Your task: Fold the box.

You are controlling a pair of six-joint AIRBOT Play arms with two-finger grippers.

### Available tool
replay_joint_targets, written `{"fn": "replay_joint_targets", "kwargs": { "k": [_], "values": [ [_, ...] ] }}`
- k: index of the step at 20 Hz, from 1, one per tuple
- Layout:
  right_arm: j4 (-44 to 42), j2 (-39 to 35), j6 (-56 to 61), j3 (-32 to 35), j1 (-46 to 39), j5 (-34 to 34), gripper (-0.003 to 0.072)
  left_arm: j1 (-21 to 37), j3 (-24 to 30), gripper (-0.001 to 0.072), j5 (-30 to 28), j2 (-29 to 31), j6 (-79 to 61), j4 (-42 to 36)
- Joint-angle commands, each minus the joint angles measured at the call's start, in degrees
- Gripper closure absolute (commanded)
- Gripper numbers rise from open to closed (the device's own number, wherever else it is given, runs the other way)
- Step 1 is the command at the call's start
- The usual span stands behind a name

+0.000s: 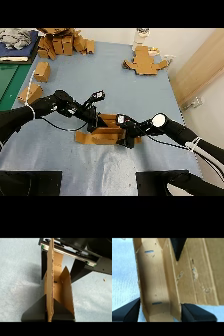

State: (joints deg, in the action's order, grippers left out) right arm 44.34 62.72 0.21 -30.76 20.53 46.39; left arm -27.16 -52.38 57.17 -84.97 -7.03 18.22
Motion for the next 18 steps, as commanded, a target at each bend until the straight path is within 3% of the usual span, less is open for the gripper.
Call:
{"fn": "replay_joint_targets", "kwargs": {
  "k": [1, 18],
  "values": [
    [-0.07, 0.07, 0.35, 0.02, 0.04, 0.15, -0.0034, 0.02, -0.07, 0.0696, -0.04, 0.00, -0.02, 0.02],
    [-0.20, 0.07, 0.33, 0.02, 0.46, 0.52, -0.0034, 0.00, -0.07, 0.0696, -0.74, 0.00, -0.04, -0.33]
  ]
}}
